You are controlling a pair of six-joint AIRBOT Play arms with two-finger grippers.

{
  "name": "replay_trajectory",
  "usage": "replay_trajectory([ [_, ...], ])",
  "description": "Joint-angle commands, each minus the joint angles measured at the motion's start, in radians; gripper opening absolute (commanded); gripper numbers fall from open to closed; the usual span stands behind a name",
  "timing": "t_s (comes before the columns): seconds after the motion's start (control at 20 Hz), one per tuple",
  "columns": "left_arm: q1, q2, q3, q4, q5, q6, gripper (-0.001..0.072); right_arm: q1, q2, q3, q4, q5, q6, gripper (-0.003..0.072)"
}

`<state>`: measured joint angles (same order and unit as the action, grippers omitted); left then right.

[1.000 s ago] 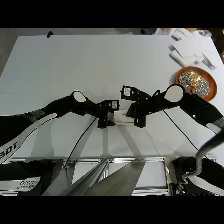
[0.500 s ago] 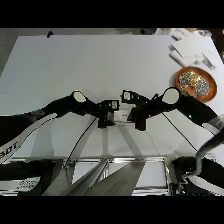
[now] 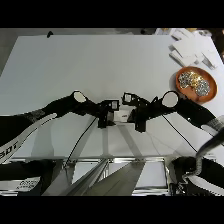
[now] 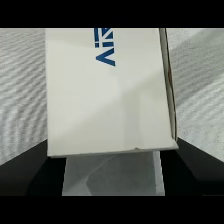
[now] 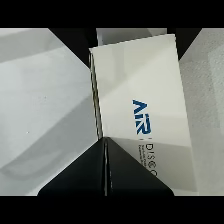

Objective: Fold the box and place the chain.

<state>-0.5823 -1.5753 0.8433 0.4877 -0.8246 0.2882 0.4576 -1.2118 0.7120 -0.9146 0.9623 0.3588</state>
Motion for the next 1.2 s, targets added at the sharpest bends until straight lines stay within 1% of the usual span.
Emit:
replay_trajectory([
  [0.0,0.001,0.001,0.000,-0.001,-0.002,-0.001,0.0139,0.000,-0.001,-0.019,-0.009,-0.016,0.003,0.0019],
  [0.25,0.001,0.001,0.000,-0.001,-0.002,-0.001,0.0139,-0.001,0.021,-0.024,-0.037,-0.042,0.012,0.0019],
  [0.4,0.001,0.001,0.000,-0.001,-0.002,-0.001,0.0139,-0.020,0.114,0.025,-0.045,-0.054,0.103,0.0019],
  [0.5,0.001,0.001,0.000,-0.001,-0.002,-0.001,0.0139,-0.069,0.195,0.073,-0.063,-0.039,0.210,0.0019],
  [0.55,0.001,0.001,0.000,-0.001,-0.002,-0.001,0.0139,-0.099,0.235,0.085,-0.092,-0.022,0.274,0.0019],
  [0.6,0.001,0.001,0.000,-0.001,-0.002,-0.001,0.0139,-0.135,0.274,0.089,-0.155,0.007,0.354,0.0019],
  [0.65,0.001,0.001,0.000,-0.001,-0.003,-0.001,0.0139,-0.170,0.300,0.089,-0.239,0.060,0.437,0.0019],
  [0.7,0.001,0.001,0.000,-0.001,-0.002,-0.001,0.0139,-0.213,0.315,0.089,-0.341,0.143,0.521,0.0019],
  [0.8,0.001,0.001,0.000,-0.001,-0.002,-0.001,0.0139,-0.308,0.314,0.081,-0.531,0.313,0.645,0.0018],
  [0.9,0.001,0.001,0.000,-0.001,-0.002,-0.001,0.0139,-0.418,0.314,0.048,-0.631,0.364,0.735,0.0018],
  [1.05,0.001,0.001,0.000,-0.001,-0.002,0.000,0.0139,-0.568,0.314,0.008,-0.604,0.357,0.774,0.0020],
  [1.15,0.001,0.001,0.000,-0.001,-0.002,-0.001,0.0139,-0.623,0.314,0.008,-0.520,0.360,0.806,0.0019],
])
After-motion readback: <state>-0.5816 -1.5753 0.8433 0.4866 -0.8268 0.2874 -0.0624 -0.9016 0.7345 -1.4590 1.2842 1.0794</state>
